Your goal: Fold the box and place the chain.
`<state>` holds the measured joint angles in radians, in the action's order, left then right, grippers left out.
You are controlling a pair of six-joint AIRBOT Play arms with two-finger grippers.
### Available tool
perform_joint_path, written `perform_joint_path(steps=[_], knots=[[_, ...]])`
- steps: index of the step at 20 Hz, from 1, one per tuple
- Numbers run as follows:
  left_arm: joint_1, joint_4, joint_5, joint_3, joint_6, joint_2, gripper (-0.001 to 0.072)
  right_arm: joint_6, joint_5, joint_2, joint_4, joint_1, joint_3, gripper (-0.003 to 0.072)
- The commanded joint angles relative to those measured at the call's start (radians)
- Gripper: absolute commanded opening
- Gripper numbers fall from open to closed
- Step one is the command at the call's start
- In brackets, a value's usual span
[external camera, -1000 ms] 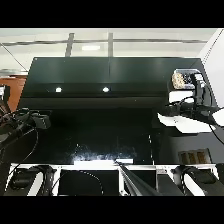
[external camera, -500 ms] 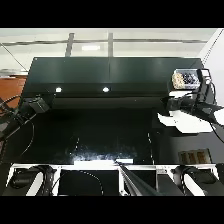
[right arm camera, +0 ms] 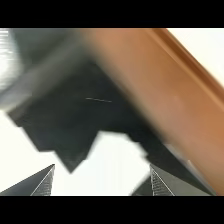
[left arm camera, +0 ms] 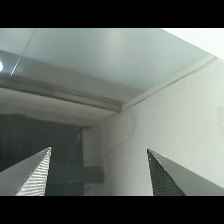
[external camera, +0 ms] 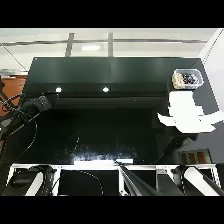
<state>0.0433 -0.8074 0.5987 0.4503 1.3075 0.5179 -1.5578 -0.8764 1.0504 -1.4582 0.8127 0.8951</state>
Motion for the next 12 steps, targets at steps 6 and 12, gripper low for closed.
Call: perform_joint_path(steps=[6, 12], knots=[[-0.001, 0.005, 0.064, 0.001, -0.109, 0.002, 0.0706, 0.606, -0.438, 0.464, 0.603, 0.331, 0.242, 0.0707], [0.0, 0.005, 0.057, 0.001, -0.107, 0.002, 0.0706, 0.669, -0.626, 0.7, 0.586, 0.243, 0.402, 0.0534]])
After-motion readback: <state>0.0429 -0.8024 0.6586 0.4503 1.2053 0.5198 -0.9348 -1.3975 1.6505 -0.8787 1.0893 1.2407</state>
